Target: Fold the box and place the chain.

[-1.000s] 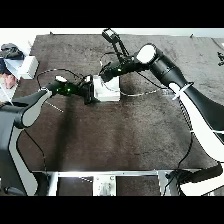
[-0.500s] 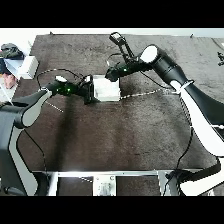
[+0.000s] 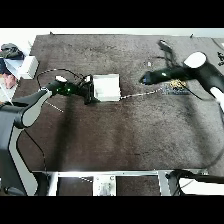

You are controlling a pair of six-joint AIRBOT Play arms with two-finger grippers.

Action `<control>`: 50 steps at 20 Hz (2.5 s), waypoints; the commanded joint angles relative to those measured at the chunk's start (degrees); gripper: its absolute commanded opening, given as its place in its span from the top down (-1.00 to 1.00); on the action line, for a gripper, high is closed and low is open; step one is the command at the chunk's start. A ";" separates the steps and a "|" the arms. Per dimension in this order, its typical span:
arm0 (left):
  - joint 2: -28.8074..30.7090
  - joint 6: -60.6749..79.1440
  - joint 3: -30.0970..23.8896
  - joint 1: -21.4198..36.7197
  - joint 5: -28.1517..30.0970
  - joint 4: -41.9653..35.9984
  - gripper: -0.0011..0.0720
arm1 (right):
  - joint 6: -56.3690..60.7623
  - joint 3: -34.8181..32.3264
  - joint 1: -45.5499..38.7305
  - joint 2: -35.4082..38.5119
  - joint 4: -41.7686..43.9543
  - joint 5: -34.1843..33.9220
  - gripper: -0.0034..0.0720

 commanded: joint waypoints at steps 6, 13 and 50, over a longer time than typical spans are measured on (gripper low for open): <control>0.04 0.04 0.04 0.04 0.02 0.02 -0.31 | 4.13 -29.09 -10.16 8.00 2.62 -29.05 0.05; 0.04 0.02 0.04 0.04 0.00 0.02 -0.31 | 3.87 -23.91 -6.60 -4.22 11.58 -38.27 0.05; 0.04 0.02 0.04 0.04 0.00 0.02 -0.31 | -10.58 -0.07 25.97 14.14 10.34 -44.19 0.93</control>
